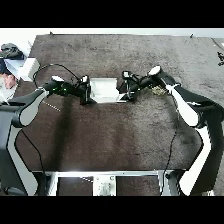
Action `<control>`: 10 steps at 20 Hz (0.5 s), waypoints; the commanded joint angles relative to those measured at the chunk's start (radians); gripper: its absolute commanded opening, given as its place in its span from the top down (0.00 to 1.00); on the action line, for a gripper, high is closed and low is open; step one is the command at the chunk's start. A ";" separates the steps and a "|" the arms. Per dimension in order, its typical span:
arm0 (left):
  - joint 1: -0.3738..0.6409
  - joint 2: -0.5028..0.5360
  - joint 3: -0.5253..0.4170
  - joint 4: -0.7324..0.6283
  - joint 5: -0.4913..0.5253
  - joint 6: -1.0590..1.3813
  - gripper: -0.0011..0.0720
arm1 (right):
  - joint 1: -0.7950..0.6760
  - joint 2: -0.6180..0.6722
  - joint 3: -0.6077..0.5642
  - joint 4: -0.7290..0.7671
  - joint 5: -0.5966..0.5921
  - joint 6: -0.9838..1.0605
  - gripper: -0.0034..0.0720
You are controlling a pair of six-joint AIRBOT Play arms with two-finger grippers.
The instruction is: Fold the box and place the chain.
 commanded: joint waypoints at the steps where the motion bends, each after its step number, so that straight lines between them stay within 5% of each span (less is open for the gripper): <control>1: 0.001 0.000 0.001 0.002 0.000 0.001 0.43 | -0.042 0.069 0.001 -0.008 0.003 0.069 0.17; 2: 0.001 0.000 0.001 0.002 0.000 0.001 0.43 | -0.043 0.090 0.001 0.022 0.014 0.126 0.18; 3: 0.001 0.000 0.001 0.002 0.000 0.001 0.43 | -0.042 0.108 0.001 0.069 0.054 0.175 0.35; 4: 0.001 0.000 0.001 0.002 0.000 0.001 0.43 | -0.038 0.119 0.001 0.135 0.113 0.186 0.72; 5: 0.001 0.000 0.001 0.002 0.000 0.001 0.43 | -0.028 0.122 0.001 0.196 0.156 0.185 0.95; 7: 0.001 0.000 0.001 0.002 0.000 0.001 0.43 | 0.011 0.119 0.000 0.254 0.147 0.185 0.97; 10: 0.001 0.000 0.001 0.002 0.000 0.001 0.43 | 0.076 0.113 0.000 0.249 -0.041 0.185 0.97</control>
